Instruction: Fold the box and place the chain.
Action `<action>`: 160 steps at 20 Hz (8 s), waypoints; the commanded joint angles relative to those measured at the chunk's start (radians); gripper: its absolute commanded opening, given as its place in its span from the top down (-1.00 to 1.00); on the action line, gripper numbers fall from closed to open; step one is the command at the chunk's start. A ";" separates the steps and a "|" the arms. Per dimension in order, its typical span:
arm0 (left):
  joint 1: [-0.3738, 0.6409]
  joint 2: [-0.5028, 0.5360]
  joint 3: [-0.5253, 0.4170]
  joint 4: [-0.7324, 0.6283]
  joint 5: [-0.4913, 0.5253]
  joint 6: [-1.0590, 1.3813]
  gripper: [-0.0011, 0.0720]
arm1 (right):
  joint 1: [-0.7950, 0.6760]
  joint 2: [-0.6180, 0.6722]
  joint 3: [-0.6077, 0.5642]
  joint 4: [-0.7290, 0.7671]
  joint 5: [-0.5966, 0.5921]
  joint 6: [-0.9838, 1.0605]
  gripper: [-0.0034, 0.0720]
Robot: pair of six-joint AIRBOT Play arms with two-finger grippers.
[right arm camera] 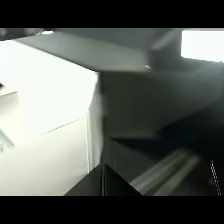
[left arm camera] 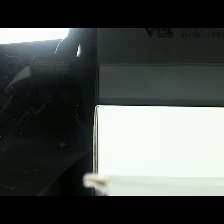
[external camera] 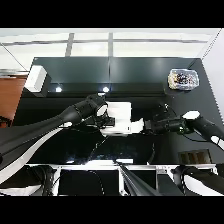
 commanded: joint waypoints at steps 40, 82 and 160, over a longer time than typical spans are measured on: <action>0.001 -0.010 0.000 -0.001 0.002 0.000 0.90 | 0.604 -0.153 0.468 -0.941 -0.016 1.127 -0.17; 0.001 -0.010 0.000 0.000 -0.002 0.000 0.90 | 0.625 -0.291 0.624 -0.942 0.097 1.163 0.87; 0.045 -0.010 0.000 -0.026 0.010 -0.001 0.90 | -0.117 0.446 0.716 -0.474 0.335 0.402 0.87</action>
